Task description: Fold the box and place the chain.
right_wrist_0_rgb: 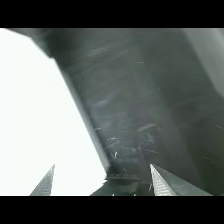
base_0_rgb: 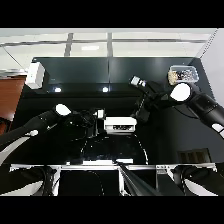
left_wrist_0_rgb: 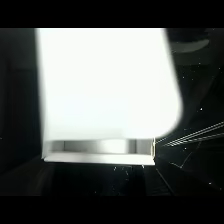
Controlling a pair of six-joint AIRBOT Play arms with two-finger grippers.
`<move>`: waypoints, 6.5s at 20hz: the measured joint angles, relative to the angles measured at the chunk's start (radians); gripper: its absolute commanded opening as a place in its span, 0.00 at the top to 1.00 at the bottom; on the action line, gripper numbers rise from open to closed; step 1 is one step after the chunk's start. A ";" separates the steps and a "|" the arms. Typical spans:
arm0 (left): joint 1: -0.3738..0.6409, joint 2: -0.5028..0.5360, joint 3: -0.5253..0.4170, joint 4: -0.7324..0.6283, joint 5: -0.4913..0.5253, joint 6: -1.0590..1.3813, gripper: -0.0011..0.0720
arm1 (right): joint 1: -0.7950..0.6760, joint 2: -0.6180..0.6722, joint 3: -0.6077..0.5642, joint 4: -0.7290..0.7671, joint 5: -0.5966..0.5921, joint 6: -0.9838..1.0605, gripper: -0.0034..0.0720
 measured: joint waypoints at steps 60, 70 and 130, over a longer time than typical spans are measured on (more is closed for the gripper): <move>0.000 0.000 0.000 0.000 0.001 0.001 0.48 | 0.092 0.052 -0.063 0.090 -0.049 0.167 0.02; 0.000 0.000 0.000 0.000 0.000 0.001 0.48 | 0.110 0.004 -0.064 0.005 -0.045 -0.129 0.42; 0.000 0.000 0.000 0.000 0.000 0.000 0.48 | -0.035 -0.113 -0.135 0.461 0.069 0.546 0.94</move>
